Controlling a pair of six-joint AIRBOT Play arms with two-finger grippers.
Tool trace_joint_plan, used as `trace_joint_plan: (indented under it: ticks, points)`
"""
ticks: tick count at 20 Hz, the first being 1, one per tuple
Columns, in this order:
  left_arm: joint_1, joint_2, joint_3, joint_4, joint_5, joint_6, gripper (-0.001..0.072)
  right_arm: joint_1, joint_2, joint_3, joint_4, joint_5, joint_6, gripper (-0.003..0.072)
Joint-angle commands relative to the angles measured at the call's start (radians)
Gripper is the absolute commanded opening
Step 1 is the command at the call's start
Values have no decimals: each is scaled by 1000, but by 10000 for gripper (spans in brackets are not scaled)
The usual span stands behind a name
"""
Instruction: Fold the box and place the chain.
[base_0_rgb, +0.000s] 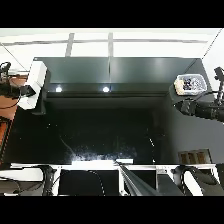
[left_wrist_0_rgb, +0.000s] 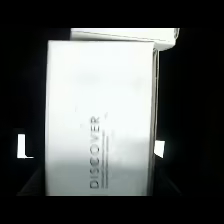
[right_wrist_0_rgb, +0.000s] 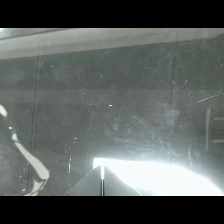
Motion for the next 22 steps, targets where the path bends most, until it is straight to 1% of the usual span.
trace_joint_plan:
  ticks: [1,3,5,6,8,9,10,11,12,14,16,17,19,21,22]
  points:
    - [-23,-38,78,18,-15,13,719,1,0,1,0,1,10,17]
    - [-32,-11,138,49,-92,-2,719,1,0,1,0,0,10,17]
    - [-33,26,210,52,-207,-116,718,1,0,2,-2,-4,-30,17]
    - [-33,47,246,53,-280,-181,717,1,0,2,-9,-8,-71,17]
    - [-34,108,262,52,-369,-282,712,1,0,2,-19,-18,-100,17]
    - [-35,140,261,47,-407,-330,641,1,0,2,-19,-17,-107,17]
    - [-43,181,249,32,-437,-357,337,1,0,2,-19,-16,-107,17]
    - [-57,230,219,3,-439,-356,90,1,0,2,-19,-15,-109,17]
    - [-82,296,167,-37,-413,-330,25,1,0,2,-19,-12,-124,17]
    - [-161,462,8,-96,-292,-279,25,1,0,2,-19,-16,-183,16]
    - [-269,656,-212,-104,-117,-257,25,1,0,1,-33,-56,-265,16]
    - [-324,753,-340,-104,-21,-256,25,1,0,-2,-53,-108,-284,17]
    - [-410,907,-567,-97,128,-248,26,1,0,-26,-83,-256,-283,17]
    - [-440,1026,-721,-99,216,-249,26,1,0,-73,-86,-394,-282,17]
    - [-441,1073,-768,-100,243,-249,26,1,0,-96,-91,-436,-282,17]
